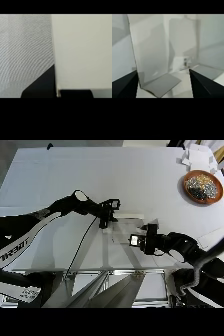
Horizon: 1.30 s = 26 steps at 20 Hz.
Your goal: Fold the box and place the chain.
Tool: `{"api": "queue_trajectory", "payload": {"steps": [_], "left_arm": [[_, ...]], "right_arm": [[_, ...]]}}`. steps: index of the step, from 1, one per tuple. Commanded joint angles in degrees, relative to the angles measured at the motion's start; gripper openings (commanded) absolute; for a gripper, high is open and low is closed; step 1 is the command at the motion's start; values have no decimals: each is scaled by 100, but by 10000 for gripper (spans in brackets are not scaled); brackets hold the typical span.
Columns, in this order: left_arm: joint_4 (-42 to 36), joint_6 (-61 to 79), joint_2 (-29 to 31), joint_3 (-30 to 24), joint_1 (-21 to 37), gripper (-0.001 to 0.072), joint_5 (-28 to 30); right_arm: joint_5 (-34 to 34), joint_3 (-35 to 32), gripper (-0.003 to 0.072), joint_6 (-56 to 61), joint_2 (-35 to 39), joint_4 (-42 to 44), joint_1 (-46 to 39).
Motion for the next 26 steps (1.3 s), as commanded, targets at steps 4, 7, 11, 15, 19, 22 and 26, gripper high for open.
{"api": "queue_trajectory", "payload": {"steps": [4, 7, 11, 15, 19, 22, 26], "left_arm": [[2, 0, -2, -2, 0, 13, 2], [2, 0, -2, -2, 0, 13, 2], [2, 0, -2, -2, 0, 13, 2], [2, 0, -2, -2, 0, 13, 2], [2, 0, -2, -2, 0, 13, 2], [2, 0, -2, -2, 2, 13, 4], [2, 0, -2, -2, 0, 13, 2]], "right_arm": [[251, 490, 651, -9, -2, 4, -422], [315, 490, 661, -122, -7, 232, -463], [619, 490, 672, -1355, -96, 1381, -1001], [623, 501, 672, -2299, -278, 2083, -1475], [614, 514, 672, -3421, -417, 2881, -1805], [745, 573, 672, -3993, -501, 3316, -2138], [992, 772, 671, -4367, -905, 3707, -2315]]}}
